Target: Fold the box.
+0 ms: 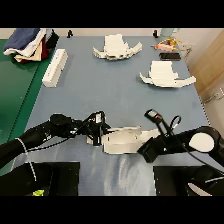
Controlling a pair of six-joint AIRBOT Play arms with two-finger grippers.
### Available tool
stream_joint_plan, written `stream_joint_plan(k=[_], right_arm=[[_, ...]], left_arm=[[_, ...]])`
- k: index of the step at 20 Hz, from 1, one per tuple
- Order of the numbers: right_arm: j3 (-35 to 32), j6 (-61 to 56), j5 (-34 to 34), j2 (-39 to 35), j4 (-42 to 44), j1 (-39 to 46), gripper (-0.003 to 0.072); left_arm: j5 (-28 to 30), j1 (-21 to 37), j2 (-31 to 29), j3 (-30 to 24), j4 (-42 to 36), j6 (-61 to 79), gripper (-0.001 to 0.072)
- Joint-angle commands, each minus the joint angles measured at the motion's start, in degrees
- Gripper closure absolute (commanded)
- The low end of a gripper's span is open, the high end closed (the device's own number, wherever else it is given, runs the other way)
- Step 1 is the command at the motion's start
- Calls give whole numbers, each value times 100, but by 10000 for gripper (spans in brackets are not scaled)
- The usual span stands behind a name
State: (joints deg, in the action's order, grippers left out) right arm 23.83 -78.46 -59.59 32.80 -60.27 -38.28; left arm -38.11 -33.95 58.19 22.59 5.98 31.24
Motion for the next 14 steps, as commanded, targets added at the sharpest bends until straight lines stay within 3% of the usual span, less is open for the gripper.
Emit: stream_joint_plan(k=[1,3,5,10,14], right_arm=[[-66,505,531,-20,-1502,-1513,131],[-129,555,1019,269,-2636,-2004,84],[-144,566,1259,675,-3040,-2114,20],[-140,55,2282,1486,-3440,-2109,38],[31,-1325,2116,1327,-4234,-2107,38]], left_arm=[[2,2,4,-4,0,0,695],[2,2,4,-4,0,0,695],[2,2,4,-4,2,0,695],[0,0,4,-4,0,0,695],[0,2,4,-4,0,0,694]])
